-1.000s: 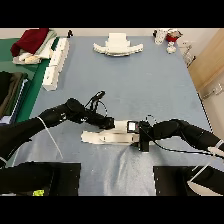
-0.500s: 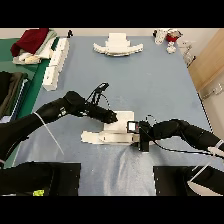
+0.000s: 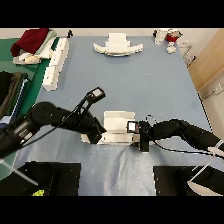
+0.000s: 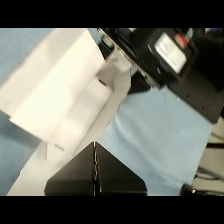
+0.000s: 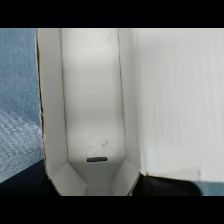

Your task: Fold the box.

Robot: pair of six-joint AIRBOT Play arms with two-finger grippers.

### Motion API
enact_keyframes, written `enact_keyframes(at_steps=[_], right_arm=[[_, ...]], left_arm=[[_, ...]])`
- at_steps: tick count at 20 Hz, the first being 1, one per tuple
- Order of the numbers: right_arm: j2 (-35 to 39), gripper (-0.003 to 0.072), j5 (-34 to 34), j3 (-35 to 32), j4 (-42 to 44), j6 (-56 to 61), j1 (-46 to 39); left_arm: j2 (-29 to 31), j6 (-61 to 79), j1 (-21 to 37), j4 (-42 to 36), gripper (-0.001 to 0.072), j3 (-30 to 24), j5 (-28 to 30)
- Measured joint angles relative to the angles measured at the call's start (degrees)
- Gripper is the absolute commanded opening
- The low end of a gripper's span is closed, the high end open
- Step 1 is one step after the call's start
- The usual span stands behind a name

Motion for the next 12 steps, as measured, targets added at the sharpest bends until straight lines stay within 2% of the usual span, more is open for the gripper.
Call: enact_keyframes(at_steps=[1, 2, 3, 4, 7, 10, 11, 12], right_arm=[[0.0, 0.0506, 0.0, 0.0, 0.0, 0.0, 0.02], [0.0, 0.0505, 0.0, 0.0, 0.0, 0.0, 0.0], [0.0, 0.0505, 0.0, 0.0, 0.0, 0.0, 0.0], [0.0, 0.0505, 0.0, 0.0, 0.0, 0.0, 0.0], [0.0, 0.0506, 0.0, 0.0, 0.0, 0.0, 0.02], [0.0, 0.0506, 0.0, -0.02, 0.0, 0.02, 0.0], [0.0, 0.0506, 0.0, 0.0, 0.0, 0.02, 0.02], [0.0, 0.0506, 0.0, 0.0, 0.0, 0.0, 0.0]], left_arm=[[2.43, 0.52, -0.59, 1.09, 0.0057, -1.46, -0.02], [4.57, 1.57, -1.03, 2.14, 0.04, -2.82, -0.13], [6.05, 3.13, -1.4, 2.93, 0.0639, -3.93, -0.26], [6.99, 4.87, -1.62, 3.45, 0.0662, -4.76, -0.35], [7.85, 12.37, -0.74, 4.35, 0.0661, -6.86, -0.52], [5.73, 22.43, 2.91, 4.48, 0.0659, -9.2, -0.26], [4.44, 25.55, 4.13, 4.48, 0.0633, -9.88, -0.26], [2.84, 28.68, 5.25, 4.42, 0.052, -10.45, -0.02]])
